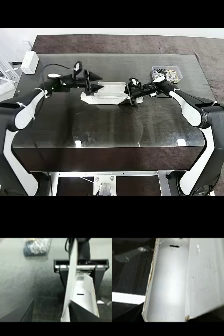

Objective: Fold the box and place the chain.

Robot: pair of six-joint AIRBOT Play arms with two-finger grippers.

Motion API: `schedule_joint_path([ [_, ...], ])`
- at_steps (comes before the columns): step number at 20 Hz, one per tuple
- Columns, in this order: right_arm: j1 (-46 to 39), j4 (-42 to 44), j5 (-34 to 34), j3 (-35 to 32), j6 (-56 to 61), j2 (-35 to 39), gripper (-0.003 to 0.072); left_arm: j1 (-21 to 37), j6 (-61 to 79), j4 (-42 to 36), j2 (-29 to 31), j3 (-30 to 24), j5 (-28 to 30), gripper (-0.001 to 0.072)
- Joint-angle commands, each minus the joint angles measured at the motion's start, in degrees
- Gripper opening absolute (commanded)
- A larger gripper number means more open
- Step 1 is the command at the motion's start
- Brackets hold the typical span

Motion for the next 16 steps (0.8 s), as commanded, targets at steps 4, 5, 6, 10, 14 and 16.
schedule_joint_path([
  [4, 0.04, 0.07, -0.04, 0.0, 0.02, 0.02, 0.0516, 5.53, -2.19, -0.04, 6.32, 0.24, -4.26, 0.035],
  [5, 0.04, 0.07, -0.04, 0.0, 0.02, 0.02, 0.0516, 6.25, -2.08, 0.28, 7.08, 0.24, -6.19, 0.0086],
  [6, 0.04, 0.07, -0.04, 0.0, 0.02, 0.02, 0.0516, 6.64, -1.51, 0.81, 7.8, 0.26, -7.87, 0.0022],
  [10, 0.04, 0.07, -0.04, 0.0, 0.02, 0.02, 0.0516, 5.99, -4.81, 7.8, 12.66, 0.22, -10.32, 0.0019],
  [14, 0.04, 0.07, -0.04, 0.0, 0.02, 0.02, 0.0516, 5.66, -4.2, 11.08, 19.41, -3.69, -11.08, 0.0018],
  [16, 0.04, 0.07, -0.07, 0.0, 0.02, 0.02, 0.0516, 3.74, 1.57, 16.13, 21.99, -7.3, -5.42, 0.0018],
])
